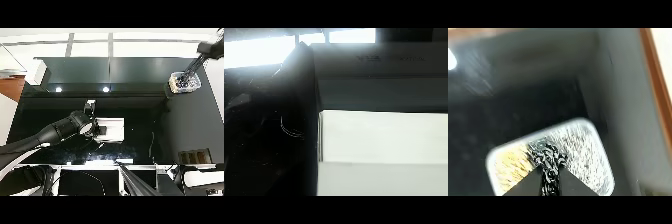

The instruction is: Fold the box and place the chain.

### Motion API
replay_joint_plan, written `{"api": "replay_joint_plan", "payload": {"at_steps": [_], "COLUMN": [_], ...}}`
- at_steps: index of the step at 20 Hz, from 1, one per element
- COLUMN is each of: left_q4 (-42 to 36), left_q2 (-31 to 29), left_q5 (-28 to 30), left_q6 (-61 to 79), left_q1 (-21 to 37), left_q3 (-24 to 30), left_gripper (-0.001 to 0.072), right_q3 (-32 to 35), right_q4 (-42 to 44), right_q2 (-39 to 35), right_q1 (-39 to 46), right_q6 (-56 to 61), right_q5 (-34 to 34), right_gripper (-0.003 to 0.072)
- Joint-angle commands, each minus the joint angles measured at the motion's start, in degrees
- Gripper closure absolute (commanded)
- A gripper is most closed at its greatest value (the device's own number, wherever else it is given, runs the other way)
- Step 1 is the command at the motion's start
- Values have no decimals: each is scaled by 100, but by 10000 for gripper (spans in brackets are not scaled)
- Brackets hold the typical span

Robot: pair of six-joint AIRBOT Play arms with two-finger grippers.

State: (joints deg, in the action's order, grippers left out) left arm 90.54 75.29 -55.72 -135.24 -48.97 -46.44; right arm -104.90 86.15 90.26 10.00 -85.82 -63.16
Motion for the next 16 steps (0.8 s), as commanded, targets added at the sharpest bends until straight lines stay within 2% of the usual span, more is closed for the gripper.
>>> {"api": "replay_joint_plan", "payload": {"at_steps": [1, 4, 6, 10, 12, 14, 16], "left_q4": [-17, -17, -17, -17, -15, -15, -17], "left_q2": [4, 4, 4, 4, 4, 4, 4], "left_q5": [0, -4, -7, -2, -2, -2, -7], "left_q6": [0, 0, 0, 0, 0, 0, 0], "left_q1": [4, 4, 4, 2, 2, 2, 0], "left_q3": [2, 2, 2, 2, 2, 2, 2], "left_gripper": [680, 680, 680, 680, 680, 680, 680], "right_q3": [-511, -890, -916, -909, -667, -463, -208], "right_q4": [542, 916, 1340, 2087, 2573, 3241, 3364], "right_q2": [-723, -1357, -1818, -2573, -2887, -3023, -3073], "right_q1": [7, 2, 0, -131, -304, -525, -981], "right_q6": [-400, -533, -664, -1001, -1482, -1928, -1980], "right_q5": [-118, -214, -372, -1379, -1631, -2350, -2776], "right_gripper": [664, 664, 663, 663, 664, 664, 663]}}
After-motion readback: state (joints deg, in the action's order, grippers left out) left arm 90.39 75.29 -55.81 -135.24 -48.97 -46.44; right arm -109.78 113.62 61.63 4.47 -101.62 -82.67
